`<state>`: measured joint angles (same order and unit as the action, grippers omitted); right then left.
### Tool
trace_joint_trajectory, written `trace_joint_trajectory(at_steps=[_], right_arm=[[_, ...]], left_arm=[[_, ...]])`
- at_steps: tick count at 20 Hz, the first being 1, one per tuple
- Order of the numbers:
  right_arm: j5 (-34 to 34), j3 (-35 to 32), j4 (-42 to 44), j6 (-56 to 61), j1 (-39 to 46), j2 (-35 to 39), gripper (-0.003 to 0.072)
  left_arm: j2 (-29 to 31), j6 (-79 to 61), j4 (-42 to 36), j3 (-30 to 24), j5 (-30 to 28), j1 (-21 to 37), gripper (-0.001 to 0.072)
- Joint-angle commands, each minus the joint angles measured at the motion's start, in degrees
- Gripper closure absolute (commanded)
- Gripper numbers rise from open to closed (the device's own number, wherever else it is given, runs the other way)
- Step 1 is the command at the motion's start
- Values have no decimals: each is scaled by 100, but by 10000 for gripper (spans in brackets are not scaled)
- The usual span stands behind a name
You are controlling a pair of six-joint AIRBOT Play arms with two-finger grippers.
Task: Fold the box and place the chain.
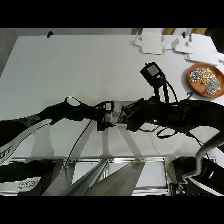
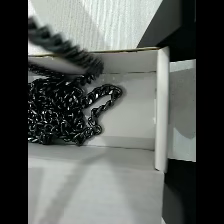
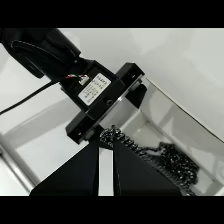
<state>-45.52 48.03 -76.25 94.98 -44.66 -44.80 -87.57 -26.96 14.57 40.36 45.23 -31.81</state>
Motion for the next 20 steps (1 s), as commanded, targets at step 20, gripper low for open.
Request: trace_joint_trajectory(at_steps=[20], right_arm=[[-2618,328,-643,-2321,1504,-496,425]], left_arm=[[2,-2,2,0,0,0,391]])
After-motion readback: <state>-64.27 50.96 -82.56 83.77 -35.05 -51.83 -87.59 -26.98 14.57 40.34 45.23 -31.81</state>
